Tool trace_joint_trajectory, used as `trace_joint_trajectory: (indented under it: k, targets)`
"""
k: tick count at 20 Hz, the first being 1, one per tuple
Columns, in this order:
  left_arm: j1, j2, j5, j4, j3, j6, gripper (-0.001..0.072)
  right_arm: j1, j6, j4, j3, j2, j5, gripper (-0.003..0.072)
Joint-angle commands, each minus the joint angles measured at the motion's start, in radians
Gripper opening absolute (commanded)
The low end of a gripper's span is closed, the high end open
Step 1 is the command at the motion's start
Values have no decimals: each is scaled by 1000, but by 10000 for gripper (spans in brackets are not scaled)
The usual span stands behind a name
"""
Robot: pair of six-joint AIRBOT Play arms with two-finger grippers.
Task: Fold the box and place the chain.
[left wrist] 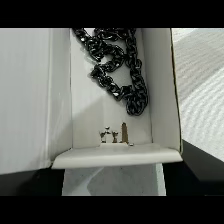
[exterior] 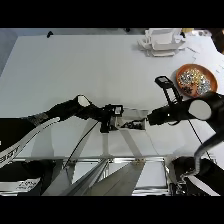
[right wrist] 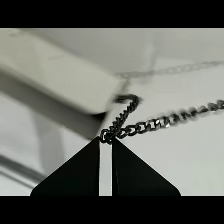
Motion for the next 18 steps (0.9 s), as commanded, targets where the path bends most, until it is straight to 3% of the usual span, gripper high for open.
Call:
trace_joint_trajectory:
  k: [1, 7, 18]
  targets:
    - [1, 1, 0, 0, 1, 0, 148, 156, 1, 122, 1, 108, -90, 16]
    - [1, 1, 0, 0, 1, 0, 148, 320, 82, 112, 1, 100, -311, 16]
    - [1, 1, 0, 0, 1, 0, 148, 325, 104, 36, -3, -107, -351, 17]
